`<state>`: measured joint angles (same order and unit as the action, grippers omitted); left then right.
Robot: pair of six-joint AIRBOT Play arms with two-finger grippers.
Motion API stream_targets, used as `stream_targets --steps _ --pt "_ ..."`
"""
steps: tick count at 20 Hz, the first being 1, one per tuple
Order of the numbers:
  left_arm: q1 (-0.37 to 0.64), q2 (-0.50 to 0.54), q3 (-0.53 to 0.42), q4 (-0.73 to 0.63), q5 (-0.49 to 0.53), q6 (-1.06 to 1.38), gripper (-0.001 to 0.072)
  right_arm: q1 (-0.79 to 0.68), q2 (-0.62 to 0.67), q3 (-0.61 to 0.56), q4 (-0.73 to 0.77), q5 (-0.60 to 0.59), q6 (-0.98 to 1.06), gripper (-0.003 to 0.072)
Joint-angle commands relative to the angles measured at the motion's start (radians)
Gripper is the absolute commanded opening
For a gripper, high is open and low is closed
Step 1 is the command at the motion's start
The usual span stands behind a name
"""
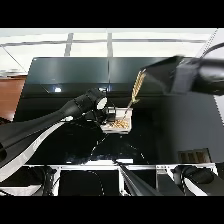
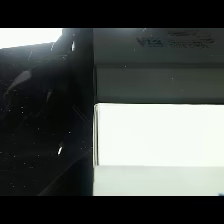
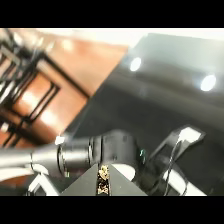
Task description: Fold the box and place the chain.
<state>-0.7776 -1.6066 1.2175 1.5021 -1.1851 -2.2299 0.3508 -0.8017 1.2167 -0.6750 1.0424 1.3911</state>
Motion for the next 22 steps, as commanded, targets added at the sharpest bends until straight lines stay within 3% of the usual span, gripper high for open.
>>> stream_targets --steps 1,7,16,18,22 --pt "0.000 -0.001 0.000 0.000 -0.001 0.000 0.0027 0.076 -0.034 -0.129 -0.019 -0.011 0.034 0.0021" --pt "0.000 -0.001 0.000 0.000 -0.001 0.000 0.0027 0.093 -0.082 -0.398 -0.016 -0.122 0.079 0.0021" --pt "0.000 -0.001 0.000 0.000 0.000 0.000 0.0027 0.132 -0.213 -0.437 -0.072 -0.161 0.084 0.0032" --pt "0.000 -0.001 0.000 0.000 0.005 0.000 0.0027 0.118 -0.224 -0.436 -0.097 -0.147 0.087 0.0304" --pt "0.000 -0.001 0.000 -0.001 0.003 0.000 0.0027 -0.052 -0.164 -0.418 -0.171 0.053 0.065 0.0307"
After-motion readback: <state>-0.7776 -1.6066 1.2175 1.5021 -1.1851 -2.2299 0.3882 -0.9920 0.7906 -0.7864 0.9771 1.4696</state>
